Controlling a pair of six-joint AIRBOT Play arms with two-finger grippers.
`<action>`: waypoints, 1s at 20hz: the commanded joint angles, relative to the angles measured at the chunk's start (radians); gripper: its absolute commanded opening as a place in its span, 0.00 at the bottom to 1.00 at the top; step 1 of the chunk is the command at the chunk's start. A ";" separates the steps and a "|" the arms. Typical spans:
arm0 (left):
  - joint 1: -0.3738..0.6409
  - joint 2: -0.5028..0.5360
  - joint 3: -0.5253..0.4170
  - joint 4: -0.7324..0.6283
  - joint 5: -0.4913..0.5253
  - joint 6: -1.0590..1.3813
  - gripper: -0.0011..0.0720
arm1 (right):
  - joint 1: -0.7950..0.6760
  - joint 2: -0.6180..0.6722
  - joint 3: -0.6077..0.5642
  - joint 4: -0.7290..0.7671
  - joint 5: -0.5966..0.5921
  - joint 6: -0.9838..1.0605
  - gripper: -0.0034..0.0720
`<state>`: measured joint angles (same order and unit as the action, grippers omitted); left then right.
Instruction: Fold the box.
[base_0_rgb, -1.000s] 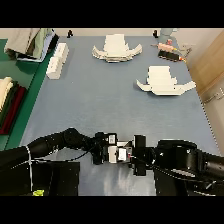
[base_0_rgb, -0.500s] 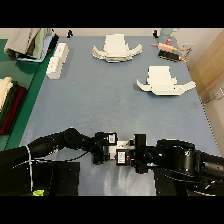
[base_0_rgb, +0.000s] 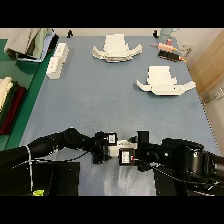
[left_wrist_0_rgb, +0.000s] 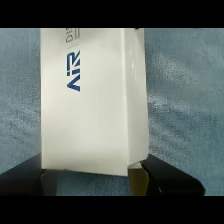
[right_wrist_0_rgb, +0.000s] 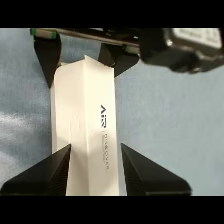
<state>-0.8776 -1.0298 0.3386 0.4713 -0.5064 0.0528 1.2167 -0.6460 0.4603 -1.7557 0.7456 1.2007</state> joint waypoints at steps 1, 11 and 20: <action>-0.001 0.001 0.000 0.000 0.000 0.000 0.66 | 0.000 0.005 0.001 -0.026 -0.044 0.003 0.68; -0.001 0.001 0.000 0.000 -0.001 0.000 0.66 | 0.000 -0.048 -0.002 -0.029 -0.062 0.003 0.39; -0.001 0.001 -0.001 0.000 -0.001 0.000 0.66 | 0.000 -0.059 -0.002 0.137 -0.037 -0.046 0.39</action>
<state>-0.8776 -1.0298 0.3386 0.4736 -0.5076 0.0559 1.2167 -0.7033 0.4587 -1.6775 0.6933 1.1698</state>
